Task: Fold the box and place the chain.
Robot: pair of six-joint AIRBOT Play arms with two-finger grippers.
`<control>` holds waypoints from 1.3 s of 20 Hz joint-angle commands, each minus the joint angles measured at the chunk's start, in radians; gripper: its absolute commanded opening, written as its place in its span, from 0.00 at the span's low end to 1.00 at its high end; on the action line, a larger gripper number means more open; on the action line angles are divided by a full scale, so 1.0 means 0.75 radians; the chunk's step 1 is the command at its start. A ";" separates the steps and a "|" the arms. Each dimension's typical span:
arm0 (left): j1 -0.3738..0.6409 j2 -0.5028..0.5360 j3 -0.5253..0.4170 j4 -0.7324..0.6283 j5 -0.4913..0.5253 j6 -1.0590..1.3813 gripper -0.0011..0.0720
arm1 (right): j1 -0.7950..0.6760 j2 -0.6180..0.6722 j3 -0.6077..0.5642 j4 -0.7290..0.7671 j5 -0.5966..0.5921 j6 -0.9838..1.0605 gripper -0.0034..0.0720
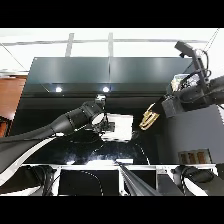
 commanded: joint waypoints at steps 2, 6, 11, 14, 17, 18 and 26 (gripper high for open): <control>0.002 -0.001 -0.001 0.000 0.001 0.001 0.05 | 0.058 -0.010 -0.011 0.224 -0.035 -0.013 0.05; 0.001 -0.001 -0.001 0.000 -0.001 0.000 0.05 | 0.058 -0.034 -0.011 0.244 -0.087 -0.013 0.05; 0.001 -0.001 -0.001 0.000 -0.001 0.000 0.05 | 0.089 -0.058 -0.011 0.289 -0.147 -0.011 0.05; 0.001 -0.001 -0.001 0.000 0.001 0.001 0.05 | 0.126 -0.082 -0.011 0.294 -0.175 -0.010 0.05; 0.002 -0.001 -0.001 0.000 0.001 0.000 0.05 | 0.132 -0.102 -0.011 0.291 -0.208 -0.011 0.05; 0.002 -0.001 -0.001 0.000 0.001 0.001 0.05 | 0.132 -0.102 -0.011 0.289 -0.221 -0.011 0.05; 0.002 -0.001 -0.001 0.000 0.001 0.001 0.05 | 0.133 -0.102 -0.017 0.290 -0.234 -0.004 0.05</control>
